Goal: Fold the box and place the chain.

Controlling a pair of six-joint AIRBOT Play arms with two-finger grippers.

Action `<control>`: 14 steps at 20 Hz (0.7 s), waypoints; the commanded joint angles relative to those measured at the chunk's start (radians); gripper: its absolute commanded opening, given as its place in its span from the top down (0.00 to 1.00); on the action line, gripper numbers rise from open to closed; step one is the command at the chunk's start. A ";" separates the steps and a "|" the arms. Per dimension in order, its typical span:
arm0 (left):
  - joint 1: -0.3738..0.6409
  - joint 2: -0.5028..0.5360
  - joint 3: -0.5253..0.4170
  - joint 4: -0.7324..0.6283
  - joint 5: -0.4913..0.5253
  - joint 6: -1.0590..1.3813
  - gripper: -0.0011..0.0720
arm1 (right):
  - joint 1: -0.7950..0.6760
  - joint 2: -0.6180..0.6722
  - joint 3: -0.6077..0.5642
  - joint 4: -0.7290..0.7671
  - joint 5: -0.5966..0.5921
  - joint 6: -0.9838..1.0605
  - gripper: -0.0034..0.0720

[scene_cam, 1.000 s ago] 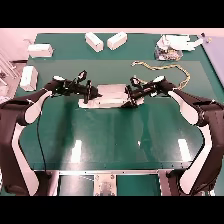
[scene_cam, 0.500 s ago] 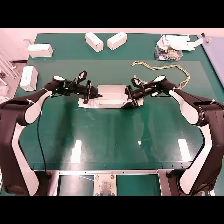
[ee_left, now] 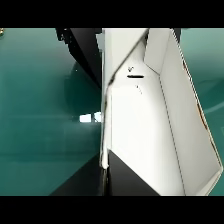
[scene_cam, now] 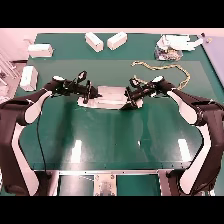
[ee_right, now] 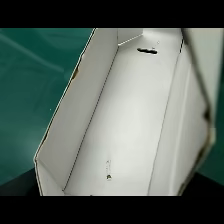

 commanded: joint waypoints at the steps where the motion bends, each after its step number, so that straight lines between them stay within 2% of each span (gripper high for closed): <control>1: -0.001 0.000 0.001 0.000 0.000 0.000 0.96 | 0.002 -0.001 0.001 0.004 -0.025 0.041 0.06; 9: -0.001 0.000 0.001 0.000 -0.001 0.000 0.96 | 0.005 -0.001 0.007 0.029 -0.092 0.077 0.06; 10: -0.001 0.000 0.001 0.000 -0.001 0.000 0.96 | 0.005 -0.001 0.007 0.029 -0.092 0.085 0.11; 13: -0.001 0.000 0.001 0.000 -0.001 0.000 0.96 | 0.005 -0.001 0.007 0.027 -0.090 0.087 0.15; 14: -0.001 0.000 0.001 0.000 -0.001 0.000 0.96 | 0.005 -0.001 0.007 0.026 -0.084 0.087 0.19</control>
